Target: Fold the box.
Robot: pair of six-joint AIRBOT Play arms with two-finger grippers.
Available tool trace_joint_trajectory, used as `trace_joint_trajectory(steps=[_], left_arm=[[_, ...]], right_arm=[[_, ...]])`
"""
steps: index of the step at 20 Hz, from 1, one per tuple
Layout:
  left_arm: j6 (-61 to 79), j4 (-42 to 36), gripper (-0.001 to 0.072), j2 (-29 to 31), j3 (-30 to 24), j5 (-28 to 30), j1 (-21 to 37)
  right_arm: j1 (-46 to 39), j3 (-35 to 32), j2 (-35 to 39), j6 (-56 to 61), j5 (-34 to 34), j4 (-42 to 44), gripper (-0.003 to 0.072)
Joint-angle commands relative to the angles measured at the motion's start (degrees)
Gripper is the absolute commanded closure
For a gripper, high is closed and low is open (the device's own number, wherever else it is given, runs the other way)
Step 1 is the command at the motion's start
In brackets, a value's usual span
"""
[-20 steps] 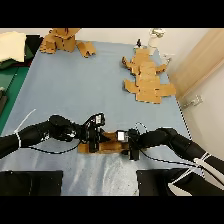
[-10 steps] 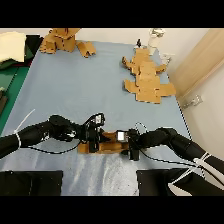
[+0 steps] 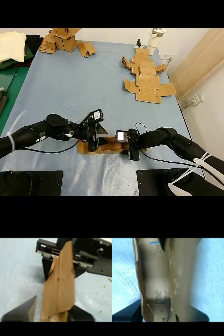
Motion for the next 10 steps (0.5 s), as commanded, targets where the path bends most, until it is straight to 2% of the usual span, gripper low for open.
trace_joint_trajectory(steps=[1,4,5,6,7,8,10], left_arm=[[-24.9,16.2,0.0136,6.9,0.0,0.4,2.2],[-45.3,31.9,0.0139,13.6,0.0,-9.0,4.0],[-53.9,36.7,0.0228,15.1,0.0,-13.0,3.9],[-62.4,39.6,0.0517,16.0,0.0,-17.8,3.8],[-69.4,39.9,0.0698,16.1,0.0,-22.4,3.8],[-76.6,39.2,0.0698,16.0,-0.3,-25.0,3.3],[-86.0,33.6,0.0698,15.9,-1.8,-23.2,-0.2]], right_arm=[[0.1,0.0,0.0,0.0,-0.3,0.0,0.0246],[0.1,0.0,0.0,0.0,-0.3,0.0,0.0246],[0.1,0.0,0.0,0.0,-0.3,0.0,0.0246],[0.1,0.0,0.0,0.0,-0.3,0.0,0.0246],[0.1,0.0,0.0,0.0,-0.3,0.0,0.0246],[0.1,0.0,0.0,0.0,-0.3,0.0,0.0247],[0.1,0.0,0.0,0.0,-0.3,0.0,0.0246]])
